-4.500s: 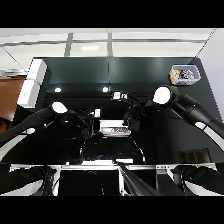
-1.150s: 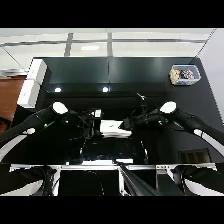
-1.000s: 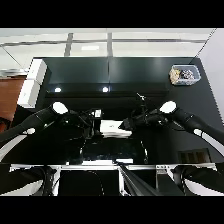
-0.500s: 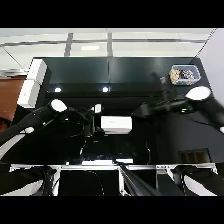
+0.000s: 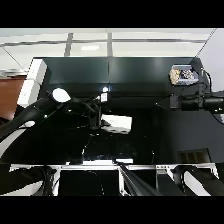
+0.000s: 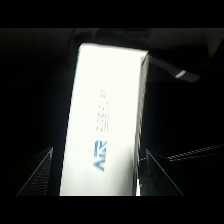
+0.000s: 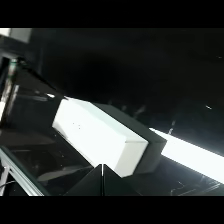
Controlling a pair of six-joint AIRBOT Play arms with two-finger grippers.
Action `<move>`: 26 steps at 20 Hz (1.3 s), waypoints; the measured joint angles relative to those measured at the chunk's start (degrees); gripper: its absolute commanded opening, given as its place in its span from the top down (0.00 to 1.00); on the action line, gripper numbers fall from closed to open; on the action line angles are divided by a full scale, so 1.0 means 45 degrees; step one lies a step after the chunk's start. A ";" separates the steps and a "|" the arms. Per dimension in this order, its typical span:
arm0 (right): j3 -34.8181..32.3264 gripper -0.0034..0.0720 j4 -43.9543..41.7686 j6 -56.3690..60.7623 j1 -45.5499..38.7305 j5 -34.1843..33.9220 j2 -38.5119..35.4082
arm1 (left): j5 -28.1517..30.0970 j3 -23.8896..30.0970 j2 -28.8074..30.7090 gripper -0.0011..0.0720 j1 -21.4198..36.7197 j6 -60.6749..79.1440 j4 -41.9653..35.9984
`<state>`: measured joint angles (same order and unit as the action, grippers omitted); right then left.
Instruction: Fold the box and place the chain.
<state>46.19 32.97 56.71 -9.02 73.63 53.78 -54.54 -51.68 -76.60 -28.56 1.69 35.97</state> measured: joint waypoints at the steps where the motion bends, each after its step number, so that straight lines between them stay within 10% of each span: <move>1: 0.0000 0.93 0.0078 0.0024 -0.0073 -0.0034 -0.0024 | -0.0005 -0.0272 -0.0262 0.01 -0.0228 -0.0058 -0.0015; 26: 0.0000 0.93 0.1083 0.0015 -0.0243 -0.0427 -0.0087 | -0.0602 -0.1700 -0.2482 0.01 -0.1491 -0.0826 0.1549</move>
<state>46.19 37.85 56.77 -10.11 71.70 53.39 -57.25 -59.33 -87.77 -35.27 -2.02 42.94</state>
